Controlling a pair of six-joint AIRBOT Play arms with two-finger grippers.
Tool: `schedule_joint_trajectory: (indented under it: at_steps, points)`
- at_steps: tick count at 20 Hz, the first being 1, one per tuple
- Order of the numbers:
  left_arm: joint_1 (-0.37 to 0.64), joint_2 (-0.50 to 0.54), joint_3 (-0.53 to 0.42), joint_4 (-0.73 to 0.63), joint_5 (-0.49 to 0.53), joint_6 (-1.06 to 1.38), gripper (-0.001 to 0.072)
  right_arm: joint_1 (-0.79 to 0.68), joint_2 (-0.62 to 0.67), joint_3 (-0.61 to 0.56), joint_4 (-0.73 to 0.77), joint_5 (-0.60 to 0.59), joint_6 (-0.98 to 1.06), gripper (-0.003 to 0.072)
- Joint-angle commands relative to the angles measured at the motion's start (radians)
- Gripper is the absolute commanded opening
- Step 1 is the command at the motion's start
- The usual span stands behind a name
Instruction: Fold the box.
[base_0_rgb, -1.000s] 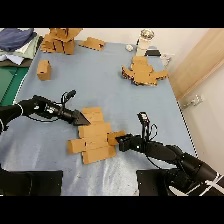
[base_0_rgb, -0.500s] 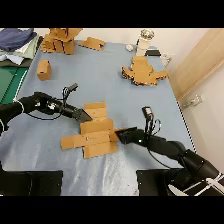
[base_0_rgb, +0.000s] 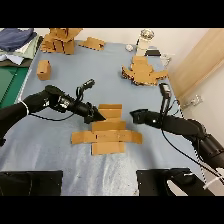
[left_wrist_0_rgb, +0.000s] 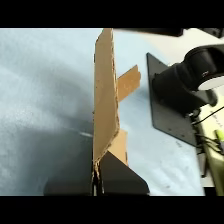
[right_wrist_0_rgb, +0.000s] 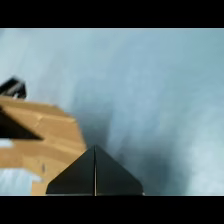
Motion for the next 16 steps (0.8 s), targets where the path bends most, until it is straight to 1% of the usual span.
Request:
schedule_joint_trajectory:
  at_steps: [1,3,5,6,8,10,12,14,16]
  points:
    - [-0.066,0.046,-0.049,0.004,0.137,0.1,0.001,0.066,0.006,-0.004,-0.042,-0.152,0.088,0.0001]
    - [-0.089,0.098,-0.118,-0.028,0.197,0.174,0.001,0.137,0.013,-0.04,-0.118,-0.118,0.204,0.0001]
    - [-0.108,0.163,-0.191,-0.093,0.272,0.28,0.001,0.199,0.016,-0.046,-0.212,-0.113,0.317,0.0001]
    - [-0.115,0.192,-0.229,-0.137,0.306,0.346,0.001,0.226,0.018,-0.046,-0.274,-0.119,0.375,0.0001]
    - [-0.119,0.219,-0.291,-0.195,0.32,0.443,0.0012,0.27,0.019,-0.046,-0.429,-0.165,0.528,0.0001]
    - [-0.119,0.216,-0.315,-0.198,0.333,0.481,0.0012,0.308,0.019,-0.047,-0.545,-0.215,0.645,0.0001]
    - [-0.119,0.215,-0.318,-0.198,0.344,0.498,0.0013,0.331,0.018,-0.064,-0.606,-0.229,0.726,0.0001]
    - [-0.119,0.216,-0.317,-0.198,0.342,0.501,0.0013,0.336,0.017,-0.107,-0.651,-0.203,0.796,0.0001]
    - [-0.119,0.216,-0.317,-0.198,0.341,0.501,0.0013,0.336,0.01,-0.156,-0.729,-0.161,0.895,0.0]
